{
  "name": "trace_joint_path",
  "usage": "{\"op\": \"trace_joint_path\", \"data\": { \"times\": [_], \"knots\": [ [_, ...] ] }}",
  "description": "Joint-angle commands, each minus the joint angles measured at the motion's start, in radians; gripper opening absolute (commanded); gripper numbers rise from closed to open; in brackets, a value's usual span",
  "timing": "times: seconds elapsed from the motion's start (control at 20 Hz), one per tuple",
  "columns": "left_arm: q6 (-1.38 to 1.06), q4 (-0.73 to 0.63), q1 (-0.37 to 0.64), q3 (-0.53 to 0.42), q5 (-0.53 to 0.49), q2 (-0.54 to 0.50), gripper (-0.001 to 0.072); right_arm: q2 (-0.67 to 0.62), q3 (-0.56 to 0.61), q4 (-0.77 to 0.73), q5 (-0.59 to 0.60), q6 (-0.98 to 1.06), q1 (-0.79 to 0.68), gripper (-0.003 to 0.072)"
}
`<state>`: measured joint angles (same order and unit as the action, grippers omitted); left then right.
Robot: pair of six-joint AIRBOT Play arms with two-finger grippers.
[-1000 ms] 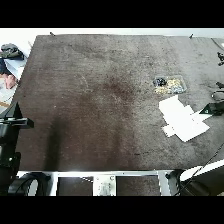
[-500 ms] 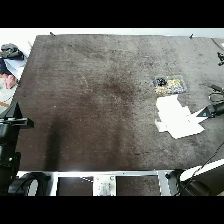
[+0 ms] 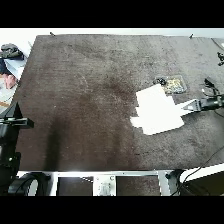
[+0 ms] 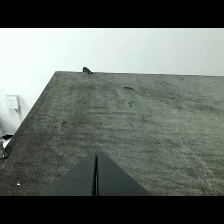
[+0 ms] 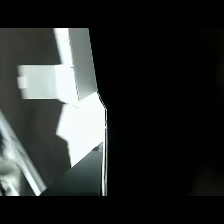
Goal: Fold the box and place the chain.
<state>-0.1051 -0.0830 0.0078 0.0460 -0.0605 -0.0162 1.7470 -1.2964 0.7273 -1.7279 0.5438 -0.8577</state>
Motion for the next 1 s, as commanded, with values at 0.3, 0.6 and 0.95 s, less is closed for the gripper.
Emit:
{"op": "trace_joint_path", "data": {
  "times": [0.3, 0.6, 0.95],
  "knots": [
    [0.000, 0.000, -0.001, 0.002, 0.001, 0.000, 0.0014, -0.380, 0.608, -0.613, 0.803, -0.063, 0.536, -0.0015],
    [0.000, 0.000, -0.001, 0.002, 0.012, 0.000, 0.0014, -0.341, 0.516, -0.623, 1.056, -0.153, 0.780, -0.0015],
    [-0.009, -0.003, -0.001, 0.020, 0.251, 0.000, 0.0406, -0.230, 0.439, -0.624, 1.085, -0.169, 0.805, -0.0015]
  ]
}}
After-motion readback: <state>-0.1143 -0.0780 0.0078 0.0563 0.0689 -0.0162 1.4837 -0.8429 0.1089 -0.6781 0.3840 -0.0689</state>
